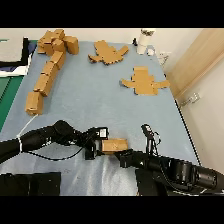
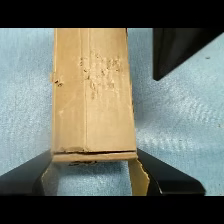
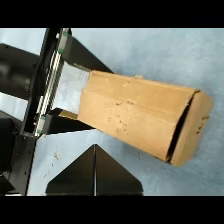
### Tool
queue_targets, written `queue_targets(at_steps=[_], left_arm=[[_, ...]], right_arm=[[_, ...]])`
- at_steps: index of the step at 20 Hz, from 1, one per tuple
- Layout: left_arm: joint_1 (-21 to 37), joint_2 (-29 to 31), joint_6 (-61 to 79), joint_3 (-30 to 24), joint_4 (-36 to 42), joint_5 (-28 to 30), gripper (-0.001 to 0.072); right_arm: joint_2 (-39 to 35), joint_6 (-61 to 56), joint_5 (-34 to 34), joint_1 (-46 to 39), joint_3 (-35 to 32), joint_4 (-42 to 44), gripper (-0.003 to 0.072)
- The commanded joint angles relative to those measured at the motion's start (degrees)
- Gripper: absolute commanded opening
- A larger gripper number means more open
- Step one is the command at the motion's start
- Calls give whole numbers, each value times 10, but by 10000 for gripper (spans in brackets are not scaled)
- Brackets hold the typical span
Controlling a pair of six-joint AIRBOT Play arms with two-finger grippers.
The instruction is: Fold the box.
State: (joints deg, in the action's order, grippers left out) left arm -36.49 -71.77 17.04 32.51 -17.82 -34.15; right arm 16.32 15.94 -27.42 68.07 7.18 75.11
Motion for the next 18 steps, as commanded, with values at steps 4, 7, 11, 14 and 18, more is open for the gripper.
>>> queue_targets(at_steps=[4,7,11,14,18], left_arm=[[0,0,0,0,0,0,523],[0,0,0,0,0,0,523],[0,0,0,0,0,0,523],[0,0,0,0,0,0,523],[0,0,0,0,0,0,523]], right_arm=[[-2,-28,11,-7,-16,-40,4],[-2,-69,15,-7,-17,-83,4],[-2,-80,17,-7,-18,-95,4],[-2,-80,16,-7,-19,-98,4],[-2,-81,15,-7,-22,-97,4]])
